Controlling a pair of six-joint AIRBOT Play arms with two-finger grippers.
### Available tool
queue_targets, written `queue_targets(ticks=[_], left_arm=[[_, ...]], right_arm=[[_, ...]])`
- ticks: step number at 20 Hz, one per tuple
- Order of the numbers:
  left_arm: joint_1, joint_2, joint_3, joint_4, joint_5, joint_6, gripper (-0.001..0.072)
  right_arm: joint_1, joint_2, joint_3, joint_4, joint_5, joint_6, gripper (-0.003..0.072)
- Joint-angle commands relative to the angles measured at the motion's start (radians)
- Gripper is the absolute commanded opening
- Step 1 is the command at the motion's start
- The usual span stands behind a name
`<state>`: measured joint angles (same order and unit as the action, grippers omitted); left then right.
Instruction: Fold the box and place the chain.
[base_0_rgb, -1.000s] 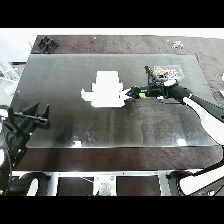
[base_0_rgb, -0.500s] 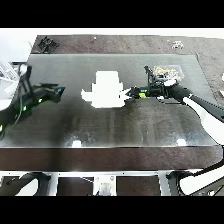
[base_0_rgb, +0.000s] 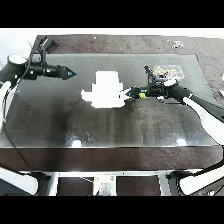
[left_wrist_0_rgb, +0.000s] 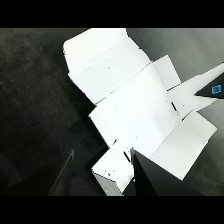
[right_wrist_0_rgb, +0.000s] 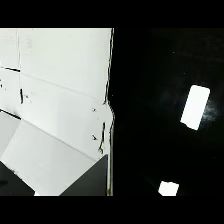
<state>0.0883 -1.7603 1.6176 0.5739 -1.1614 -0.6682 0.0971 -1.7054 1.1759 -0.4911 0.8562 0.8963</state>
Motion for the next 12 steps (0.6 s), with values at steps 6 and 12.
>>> queue_targets(ticks=[6,12], left_arm=[[-0.101,-0.250,0.415,0.250,-0.131,-0.285,0.0425],[-0.151,-0.320,0.418,0.251,-0.079,-0.296,0.0424]], right_arm=[[0.000,-0.001,0.000,0.000,0.000,-0.011,0.0003],[0.000,-0.002,0.000,0.000,0.000,-0.011,0.0004]])
